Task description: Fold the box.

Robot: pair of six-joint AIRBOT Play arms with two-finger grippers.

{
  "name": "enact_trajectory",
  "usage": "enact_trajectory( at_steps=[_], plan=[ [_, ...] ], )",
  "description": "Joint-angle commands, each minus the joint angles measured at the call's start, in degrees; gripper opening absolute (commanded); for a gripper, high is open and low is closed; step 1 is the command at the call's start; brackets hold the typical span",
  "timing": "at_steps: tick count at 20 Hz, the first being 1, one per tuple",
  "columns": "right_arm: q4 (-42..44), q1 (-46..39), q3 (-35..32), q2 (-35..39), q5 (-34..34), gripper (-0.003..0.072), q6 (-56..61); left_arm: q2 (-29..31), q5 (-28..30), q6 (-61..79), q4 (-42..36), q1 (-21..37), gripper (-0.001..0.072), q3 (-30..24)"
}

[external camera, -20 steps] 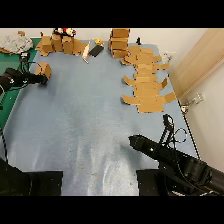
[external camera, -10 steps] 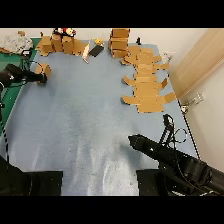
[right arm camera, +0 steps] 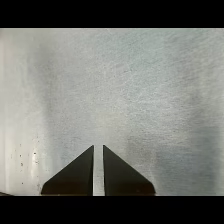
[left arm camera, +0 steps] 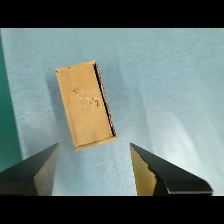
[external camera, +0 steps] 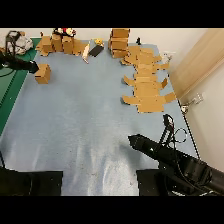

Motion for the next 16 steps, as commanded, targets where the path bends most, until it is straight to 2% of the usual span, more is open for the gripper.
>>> enact_trajectory(
  at_steps=[1, 2, 3, 4, 7, 9, 11, 14, 16],
  plan=[
    [-0.4, 0.0, 0.0, -0.2, 0.0, 0.0103, -0.1, 6.1, -10.2, -4.5, 1.4, 0.0, 0.0400, 0.1],
    [-1.0, -0.1, 0.1, -0.6, 0.0, 0.0079, -0.1, 7.1, -14.4, -4.1, 0.6, -0.3, 0.0030, 0.1],
    [-1.2, -0.4, 0.2, -1.2, 0.0, 0.0023, -0.1, 7.8, -18.5, -2.5, 0.1, -1.1, 0.0010, 0.1],
    [-1.2, -0.8, 0.4, -2.1, 0.0, 0.0007, -0.4, 8.5, -22.4, -2.6, 0.1, -2.1, 0.0009, 0.0],
    [-0.7, -2.8, 3.0, -6.2, -0.3, 0.0006, -5.7, 11.3, -28.6, -4.1, 0.2, -6.3, 0.0007, -3.1],
    [0.3, -5.1, 6.2, -10.1, -1.9, 0.0007, -10.8, 15.6, -26.8, -6.0, 0.2, -9.3, 0.0006, -9.4],
    [3.8, -8.5, 10.7, -15.2, -4.7, 0.0006, -20.9, 21.4, -22.8, -7.8, 0.1, -12.5, 0.0006, -18.2],
    [12.6, -16.1, 18.9, -25.5, -9.2, 0.0006, -37.9, 29.4, -18.8, -10.8, 0.1, -18.5, 0.0006, -31.0],
    [19.3, -20.9, 23.7, -33.0, -10.6, 0.0007, -48.6, 32.8, -17.6, -12.8, 0.1, -23.1, 0.0006, -36.9]
  ],
)
